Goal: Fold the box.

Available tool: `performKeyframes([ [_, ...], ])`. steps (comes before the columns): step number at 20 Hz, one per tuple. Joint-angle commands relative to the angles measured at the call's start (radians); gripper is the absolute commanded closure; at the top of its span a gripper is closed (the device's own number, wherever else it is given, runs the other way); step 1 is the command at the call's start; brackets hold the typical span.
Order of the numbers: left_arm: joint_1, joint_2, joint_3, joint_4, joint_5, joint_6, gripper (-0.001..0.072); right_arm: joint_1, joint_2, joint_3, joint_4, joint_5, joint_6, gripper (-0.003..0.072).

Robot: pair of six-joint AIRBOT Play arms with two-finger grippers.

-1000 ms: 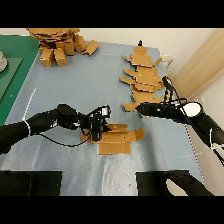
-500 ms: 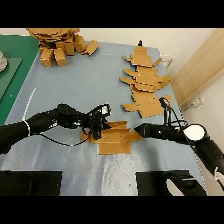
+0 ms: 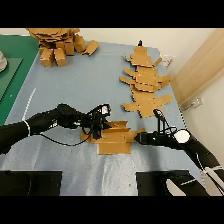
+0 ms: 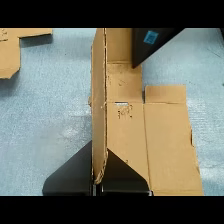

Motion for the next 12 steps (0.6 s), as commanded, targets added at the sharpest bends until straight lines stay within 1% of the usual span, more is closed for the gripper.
performKeyframes([
  [1, 0.000, -0.001, -0.001, 0.001, 0.000, 0.000, 0.0697, 0.000, -0.099, -0.007, -0.010, -0.145, -0.025, 0.0682],
  [4, 0.000, -0.001, -0.001, 0.001, 0.000, 0.000, 0.0697, 0.000, -0.163, -0.007, -0.009, -0.120, -0.030, 0.0682],
  [5, 0.000, -0.001, -0.001, 0.000, 0.000, 0.000, 0.0697, 0.000, -0.163, -0.007, -0.009, -0.113, -0.031, 0.0682],
  [7, 0.000, -0.001, -0.001, 0.000, 0.000, 0.000, 0.0697, 0.000, -0.119, 0.005, -0.008, -0.082, -0.049, 0.0682],
  [9, 0.000, -0.001, -0.001, 0.001, 0.000, 0.000, 0.0697, 0.000, -0.011, 0.028, -0.008, 0.011, -0.048, 0.0682],
  [12, 0.000, -0.001, -0.001, 0.000, 0.000, 0.000, 0.0697, 0.000, 0.234, 0.041, -0.015, 0.209, -0.024, 0.0682],
])
